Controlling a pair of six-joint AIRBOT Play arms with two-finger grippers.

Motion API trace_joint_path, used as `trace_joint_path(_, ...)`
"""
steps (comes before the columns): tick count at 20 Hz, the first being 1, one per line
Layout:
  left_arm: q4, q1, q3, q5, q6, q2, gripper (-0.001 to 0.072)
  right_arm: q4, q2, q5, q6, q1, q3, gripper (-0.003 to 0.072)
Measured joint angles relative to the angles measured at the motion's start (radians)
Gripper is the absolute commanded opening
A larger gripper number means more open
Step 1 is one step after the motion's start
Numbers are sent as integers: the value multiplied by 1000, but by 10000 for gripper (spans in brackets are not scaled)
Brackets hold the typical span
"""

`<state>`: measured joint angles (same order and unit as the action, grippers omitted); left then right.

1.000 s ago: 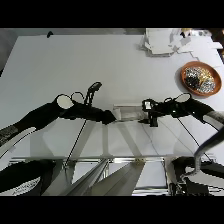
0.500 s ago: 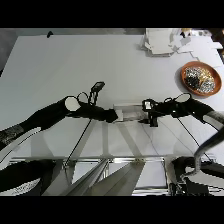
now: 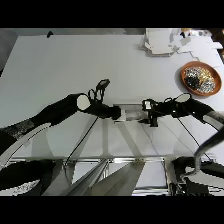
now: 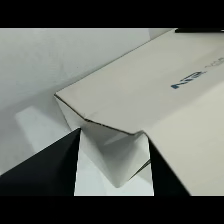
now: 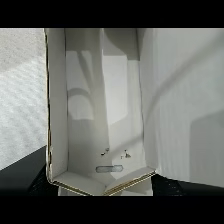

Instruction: Fold the box and place the chain.

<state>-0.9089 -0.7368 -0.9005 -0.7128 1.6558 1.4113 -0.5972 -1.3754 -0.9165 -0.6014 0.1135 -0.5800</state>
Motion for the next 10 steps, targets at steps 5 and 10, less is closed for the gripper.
trace_joint_path(5, -97, -34, -47, -39, 194, 23, 458, -1, 0, 0, -3, 0, 0, 411)
trace_joint_path(10, -239, -77, -145, -144, 406, 69, 455, -2, 0, 0, -3, 0, 0, 411)
